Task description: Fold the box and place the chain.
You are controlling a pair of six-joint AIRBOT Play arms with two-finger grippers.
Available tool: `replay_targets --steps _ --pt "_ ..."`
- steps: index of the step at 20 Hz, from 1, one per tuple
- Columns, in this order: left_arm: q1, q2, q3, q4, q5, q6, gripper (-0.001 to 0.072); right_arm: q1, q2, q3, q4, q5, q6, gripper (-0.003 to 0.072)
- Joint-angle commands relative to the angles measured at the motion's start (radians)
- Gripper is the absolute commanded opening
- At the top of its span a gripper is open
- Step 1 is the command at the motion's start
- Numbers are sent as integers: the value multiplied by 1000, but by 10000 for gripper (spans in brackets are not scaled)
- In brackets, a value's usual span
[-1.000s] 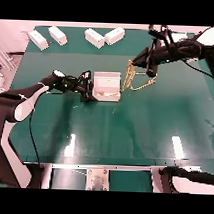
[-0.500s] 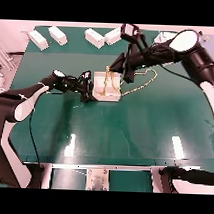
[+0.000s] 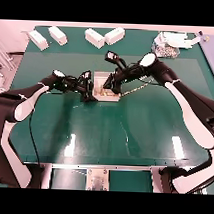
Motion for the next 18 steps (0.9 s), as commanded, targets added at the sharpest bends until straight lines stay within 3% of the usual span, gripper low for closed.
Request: replay_targets --steps 1,9,13,15,18 --pt "0 0 1 0 0 0 513 -19 -43 3 -52 -26 0 486" --pt "0 0 1 0 0 0 513 -274 100 10 -106 85 11 516" --pt "0 0 1 0 0 0 513 -425 98 -23 -114 -27 377 512" --pt "0 0 1 0 0 0 513 -441 97 -37 -114 -6 281 512" --pt "0 0 1 0 0 0 513 -412 97 -66 -116 94 -114 492"
